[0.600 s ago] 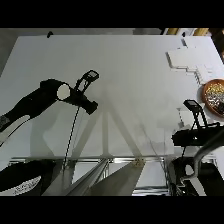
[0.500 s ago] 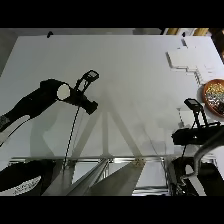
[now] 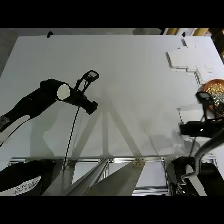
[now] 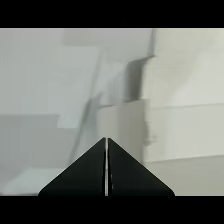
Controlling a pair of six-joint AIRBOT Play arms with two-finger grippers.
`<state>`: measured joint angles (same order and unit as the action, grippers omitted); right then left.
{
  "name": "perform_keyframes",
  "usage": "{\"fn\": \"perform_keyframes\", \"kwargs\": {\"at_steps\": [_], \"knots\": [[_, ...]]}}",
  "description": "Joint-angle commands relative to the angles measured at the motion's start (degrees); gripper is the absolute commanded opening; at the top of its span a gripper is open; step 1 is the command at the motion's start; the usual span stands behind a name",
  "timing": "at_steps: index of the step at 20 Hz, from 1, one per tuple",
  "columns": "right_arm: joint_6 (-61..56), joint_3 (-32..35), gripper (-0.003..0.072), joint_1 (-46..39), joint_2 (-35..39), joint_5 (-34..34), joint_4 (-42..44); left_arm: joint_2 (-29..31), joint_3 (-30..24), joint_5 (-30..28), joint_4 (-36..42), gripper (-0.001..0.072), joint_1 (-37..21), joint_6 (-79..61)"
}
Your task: Fold the box and place the chain.
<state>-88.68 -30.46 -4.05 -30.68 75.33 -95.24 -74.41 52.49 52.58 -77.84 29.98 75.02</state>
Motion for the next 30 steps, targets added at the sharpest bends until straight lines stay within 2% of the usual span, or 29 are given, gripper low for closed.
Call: {"fn": "perform_keyframes", "kwargs": {"at_steps": [1,3,4,5,6,7,10,11,13,15,18,20,22,24,25,26,30], "knots": [[-0.5,-6.6,0.0014,-8.6,-8.5,-2.8,-19.5,0.0,0.0,0.0,0.0,0.0694,0.0,0.0],[0.7,-9.9,0.0015,-17.6,-16.2,-6.2,-21.0,0.0,0.0,0.0,0.0,0.0694,0.0,0.0],[1.2,-10.9,0.0042,-21.1,-19.5,-7.9,-20.9,0.0,0.0,0.0,0.0,0.0694,0.0,0.0],[3.7,-11.8,0.0266,-24.1,-23.0,-8.5,-21.0,0.0,0.0,0.0,0.0,0.0694,0.0,0.0],[6.5,-12.5,0.0594,-26.6,-26.1,-8.3,-21.2,0.0,0.0,0.0,0.0,0.0694,0.0,0.0],[7.6,-13.4,0.0647,-28.4,-28.6,-8.3,-22.0,0.0,0.0,0.0,0.0,0.0694,0.0,0.0],[8.9,-18.4,0.0621,-31.8,-34.6,-8.1,-23.4,0.0,0.0,0.0,0.0,0.0694,0.1,0.0],[9.9,-20.4,0.0569,-32.0,-36.2,-8.1,-23.1,0.0,0.0,0.0,0.0,0.0694,0.1,0.0],[11.2,-23.3,0.0568,-32.0,-39.9,-8.1,-22.9,0.0,0.0,0.0,0.0,0.0694,0.1,0.0],[12.9,-23.8,0.0562,-32.1,-43.7,-8.0,-23.4,0.0,0.0,0.0,0.0,0.0694,0.1,0.0],[14.3,-23.8,0.0512,-32.5,-48.1,-7.8,-23.3,0.0,0.0,0.0,0.0,0.0694,0.1,0.0],[14.2,-23.8,0.0409,-32.5,-50.0,-7.9,-22.4,0.0,0.0,0.0,0.0,0.0694,0.1,0.0],[13.9,-23.8,0.0351,-32.5,-50.6,-7.8,-21.9,0.0,0.0,0.0,0.0,0.0694,0.1,0.0],[13.8,-23.8,0.0240,-32.5,-50.6,-6.6,-22.0,0.0,0.0,0.0,0.0,0.0694,0.1,0.0],[13.7,-23.8,0.0083,-32.5,-50.5,-5.7,-21.9,0.0,0.0,0.0,0.0,0.0694,0.1,0.0],[13.7,-23.8,0.0016,-32.2,-49.6,-5.4,-20.9,0.0,0.0,0.0,0.0,0.0694,0.1,0.0],[14.2,-23.8,0.0015,-27.3,-40.1,-5.8,-10.5,0.0,0.0,0.0,0.0,0.0694,0.1,0.0]]}}
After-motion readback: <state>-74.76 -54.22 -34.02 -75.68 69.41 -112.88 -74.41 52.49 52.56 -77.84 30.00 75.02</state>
